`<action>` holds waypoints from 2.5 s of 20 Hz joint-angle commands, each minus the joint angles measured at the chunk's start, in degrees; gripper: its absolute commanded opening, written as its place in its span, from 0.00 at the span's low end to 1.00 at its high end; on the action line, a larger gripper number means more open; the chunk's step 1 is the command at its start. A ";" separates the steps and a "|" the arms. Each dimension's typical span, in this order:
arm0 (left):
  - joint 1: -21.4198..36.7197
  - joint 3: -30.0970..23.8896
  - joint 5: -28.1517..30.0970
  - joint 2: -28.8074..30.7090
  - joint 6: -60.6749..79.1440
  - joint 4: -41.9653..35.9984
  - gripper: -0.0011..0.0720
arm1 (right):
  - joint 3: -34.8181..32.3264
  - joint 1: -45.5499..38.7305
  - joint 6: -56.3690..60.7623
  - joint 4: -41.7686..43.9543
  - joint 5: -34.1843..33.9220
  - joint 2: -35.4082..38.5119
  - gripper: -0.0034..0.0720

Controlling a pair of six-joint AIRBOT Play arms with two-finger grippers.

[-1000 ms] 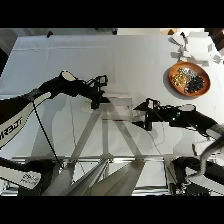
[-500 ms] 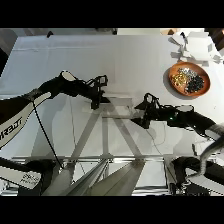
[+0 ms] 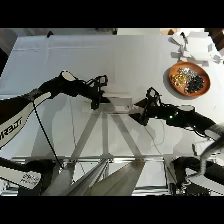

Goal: Fold the box and place the chain.

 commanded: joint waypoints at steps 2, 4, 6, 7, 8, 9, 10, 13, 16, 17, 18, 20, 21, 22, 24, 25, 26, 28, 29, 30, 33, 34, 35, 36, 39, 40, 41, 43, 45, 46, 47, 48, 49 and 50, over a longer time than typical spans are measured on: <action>-0.04 -0.02 0.02 -0.04 0.00 0.00 0.03 | 0.11 0.07 -0.17 0.52 -0.09 -0.63 0.99; -0.04 -0.02 0.00 -0.04 0.00 -0.02 0.03 | 0.52 0.07 -3.76 -2.19 0.00 -2.19 0.98; -0.04 -0.02 0.02 -0.04 0.00 0.00 0.03 | 2.03 0.07 -4.98 -2.91 0.00 -4.17 0.98; -0.04 -0.02 0.02 -0.04 0.00 0.00 0.03 | 2.99 0.07 -6.01 -2.97 0.17 -4.85 0.98; -0.04 -0.02 0.02 -0.04 0.00 0.00 0.03 | 4.33 0.07 -6.12 -3.87 0.20 -5.55 0.98; -0.04 -0.02 0.02 -0.04 0.00 0.00 0.03 | 5.75 0.07 -6.12 -5.35 0.42 -6.23 0.98; -0.04 -0.02 0.02 -0.04 0.00 0.00 0.03 | 7.37 0.07 -6.14 -7.21 1.22 -7.08 0.98; -0.04 -0.02 0.02 -0.04 0.00 0.00 0.03 | 11.56 0.07 -5.75 -13.40 5.01 -10.10 0.98; -0.04 -0.02 0.02 -0.04 0.00 0.00 0.03 | 13.79 0.07 -6.32 -15.13 6.62 -11.69 0.98; -0.04 -0.02 0.02 -0.04 0.00 0.00 0.03 | 14.23 0.07 -7.85 -15.47 6.78 -11.74 0.98; -0.04 -0.02 0.02 -0.04 0.00 0.00 0.03 | 14.62 0.07 -9.07 -15.74 7.48 -11.74 0.98; -0.04 -0.02 0.02 -0.04 0.00 0.00 0.03 | 15.45 0.07 -10.69 -17.42 9.05 -11.78 0.98; -0.04 -0.02 0.02 -0.04 0.00 0.00 0.03 | 16.04 0.07 -10.69 -18.58 9.77 -11.96 0.98; -0.04 -0.02 0.02 -0.04 0.00 0.00 0.03 | 16.81 -0.02 -10.64 -19.61 10.86 -12.57 0.98; -0.04 -0.02 0.02 -0.04 0.00 0.00 0.03 | 18.93 -0.66 -9.97 -20.22 14.38 -15.10 0.98; -0.04 -0.02 0.02 -0.04 0.00 0.00 0.03 | 19.80 -0.63 -9.55 -20.50 14.84 -16.41 0.98; -0.04 -0.02 0.00 -0.04 0.00 0.00 0.03 | 20.41 -0.63 -8.83 -20.33 14.82 -17.73 0.98; -0.04 -0.02 0.07 -0.04 0.02 0.00 0.03 | 21.09 -0.59 -7.74 -20.61 15.26 -19.34 0.98; -0.04 -0.02 0.02 -0.04 0.00 -0.02 0.03 | 21.18 -0.59 -7.37 -20.00 15.04 -19.34 0.98; -0.04 -0.02 -0.02 -0.04 0.00 -0.02 0.03 | 21.18 -0.59 -7.32 -19.89 14.95 -19.37 0.98; -0.04 -0.02 0.02 -0.04 0.00 0.00 0.03 | 21.18 -0.26 -5.79 -20.39 14.60 -19.50 0.98; -0.04 -0.02 0.00 -0.04 0.00 -0.02 0.03 | 21.18 0.22 -5.33 -20.79 13.88 -19.50 0.98; -0.04 -0.02 0.02 -0.04 0.00 0.00 0.03 | 21.18 0.74 -4.83 -21.22 13.09 -19.43 0.98; -0.04 -0.02 0.02 -0.04 0.00 0.00 0.03 | 21.20 1.22 -4.31 -21.66 12.31 -19.43 0.98; -0.04 -0.02 0.02 -0.04 0.00 0.00 0.03 | 21.20 1.66 -3.58 -21.84 11.30 -19.37 0.98; -0.04 -0.02 0.00 -0.04 0.00 0.00 0.03 | 21.20 1.66 -3.56 -21.84 11.30 -19.37 0.98; -0.04 -0.02 0.02 -0.04 0.00 0.00 0.03 | 21.20 1.66 -3.56 -21.84 11.30 -19.37 0.98; -0.04 -0.02 0.02 -0.04 0.00 0.00 0.03 | 21.20 1.68 -3.58 -21.88 11.34 -19.32 0.98; -0.04 -0.02 0.02 -0.04 0.00 -0.02 0.03 | 21.20 1.66 -3.58 -21.86 12.11 -19.32 0.98; -0.04 -0.02 0.02 -0.04 0.00 0.00 0.03 | 21.20 1.66 -3.61 -21.88 12.15 -19.32 0.98; -0.04 -0.02 0.00 -0.04 0.00 0.00 0.03 | 21.20 1.68 -3.61 -21.86 12.15 -19.32 0.98; -0.04 -0.02 0.02 -0.04 0.00 0.00 0.03 | 21.20 1.68 -3.61 -21.86 12.15 -19.32 0.98; -0.04 -0.02 0.02 -0.04 0.00 0.00 0.03 | 21.20 1.68 -3.61 -21.86 12.20 -19.32 0.98; -0.04 -0.02 0.02 -0.04 0.00 0.00 0.03 | 21.20 1.68 -3.58 -21.86 12.24 -19.32 0.98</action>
